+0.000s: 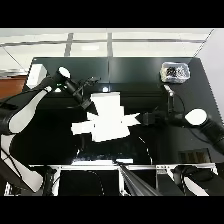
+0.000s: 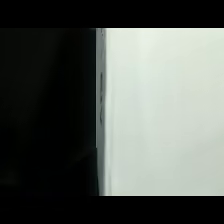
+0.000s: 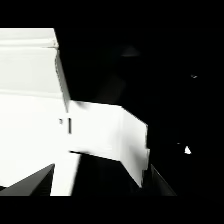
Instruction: Fold the box and place the chain.
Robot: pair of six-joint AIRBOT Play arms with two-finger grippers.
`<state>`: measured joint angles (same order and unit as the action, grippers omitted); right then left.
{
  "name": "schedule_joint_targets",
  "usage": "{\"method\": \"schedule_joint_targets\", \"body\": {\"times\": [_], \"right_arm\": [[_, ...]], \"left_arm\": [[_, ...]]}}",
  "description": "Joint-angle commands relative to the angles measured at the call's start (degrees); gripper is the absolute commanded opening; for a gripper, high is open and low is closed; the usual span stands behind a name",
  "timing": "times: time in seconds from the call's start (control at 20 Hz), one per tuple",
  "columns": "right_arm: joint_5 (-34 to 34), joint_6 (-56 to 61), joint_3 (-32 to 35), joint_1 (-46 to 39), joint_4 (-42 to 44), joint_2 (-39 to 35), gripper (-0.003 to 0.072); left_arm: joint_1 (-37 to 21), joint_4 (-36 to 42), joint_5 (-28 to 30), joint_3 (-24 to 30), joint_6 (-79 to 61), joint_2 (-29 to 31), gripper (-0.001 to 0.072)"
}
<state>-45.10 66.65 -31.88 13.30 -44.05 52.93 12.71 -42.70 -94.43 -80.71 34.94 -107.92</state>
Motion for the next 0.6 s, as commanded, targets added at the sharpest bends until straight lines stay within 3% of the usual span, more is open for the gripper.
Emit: {"method": "schedule_joint_targets", "body": {"times": [0.0, 0.1, 0.25, 0.4, 0.55], "right_arm": [[-17.70, -6.36, -8.79, -4.39, -13.00, -0.04, 0.0688], [-22.21, -13.92, -11.72, -4.63, -14.60, -0.04, 0.0688], [-17.97, -27.61, -10.56, -4.55, -9.99, 0.00, 0.0688], [-10.86, -42.14, -6.88, -4.09, -3.91, 0.11, 0.0688], [-8.15, -50.95, -3.13, 0.02, -3.54, 0.17, 0.0688]], "left_arm": [[1.14, 0.44, 0.92, 3.76, 0.00, 5.42, 0.0023], [2.19, 3.30, 9.29, 11.63, -5.18, 12.26, 0.0022], [3.96, 9.16, 22.60, 21.66, -22.88, 18.58, 0.0027], [6.64, 5.84, 25.38, 21.81, -36.65, 17.14, 0.0026], [10.29, -0.81, 34.45, 21.84, -37.64, 17.03, 0.0026]]}}
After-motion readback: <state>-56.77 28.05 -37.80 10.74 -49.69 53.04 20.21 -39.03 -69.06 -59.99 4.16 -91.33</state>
